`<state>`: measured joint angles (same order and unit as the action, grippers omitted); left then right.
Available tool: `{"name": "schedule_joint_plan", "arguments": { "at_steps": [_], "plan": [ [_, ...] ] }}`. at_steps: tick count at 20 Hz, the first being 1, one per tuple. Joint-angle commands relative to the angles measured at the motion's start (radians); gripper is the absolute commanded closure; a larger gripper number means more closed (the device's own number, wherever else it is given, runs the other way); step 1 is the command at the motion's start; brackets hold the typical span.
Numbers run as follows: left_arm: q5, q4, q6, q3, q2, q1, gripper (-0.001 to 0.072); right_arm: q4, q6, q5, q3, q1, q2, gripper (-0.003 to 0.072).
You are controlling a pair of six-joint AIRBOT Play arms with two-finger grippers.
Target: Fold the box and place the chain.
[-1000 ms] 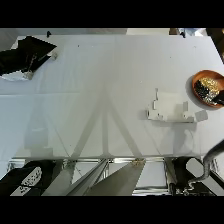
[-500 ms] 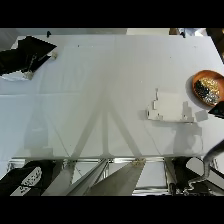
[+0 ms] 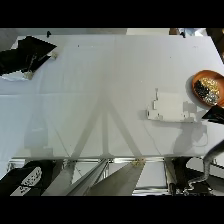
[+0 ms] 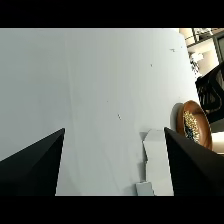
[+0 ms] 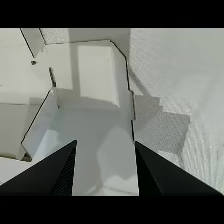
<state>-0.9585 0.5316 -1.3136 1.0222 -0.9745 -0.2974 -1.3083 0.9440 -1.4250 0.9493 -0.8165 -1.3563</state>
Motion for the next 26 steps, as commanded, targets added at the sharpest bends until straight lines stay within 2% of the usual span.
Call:
{"name": "schedule_joint_plan", "arguments": {
  "at_steps": [1,3,5,8,9,15,22,26],
  "plan": [
    [0.000,0.000,0.000,0.001,-0.001,0.000,0.0013,0.008,-0.031,0.009,0.000,0.003,-0.067,0.0283],
    [0.000,0.000,0.000,0.001,-0.001,0.000,0.0013,0.080,-0.091,0.013,0.000,0.007,-0.082,0.0330],
    [0.000,0.000,0.000,0.001,-0.001,0.000,0.0013,0.097,-0.120,0.037,0.000,0.014,-0.084,0.0528],
    [0.000,0.000,0.000,0.001,-0.001,0.000,0.0013,0.079,-0.135,0.061,0.000,0.032,-0.087,0.0558],
    [0.000,0.000,0.000,0.001,-0.001,0.000,0.0013,0.081,-0.146,0.063,0.000,0.041,-0.089,0.0676],
    [0.000,0.000,0.000,0.001,-0.001,0.000,0.0013,0.124,-0.188,0.065,0.000,0.117,-0.089,0.0674],
    [0.000,0.000,0.000,0.001,-0.001,0.000,0.0013,0.521,-0.341,0.163,-0.001,0.281,-0.094,0.0675],
    [0.000,0.000,0.000,0.001,-0.001,0.000,0.0013,0.673,-0.430,0.233,-0.003,0.437,-0.120,0.0675]
  ]
}}
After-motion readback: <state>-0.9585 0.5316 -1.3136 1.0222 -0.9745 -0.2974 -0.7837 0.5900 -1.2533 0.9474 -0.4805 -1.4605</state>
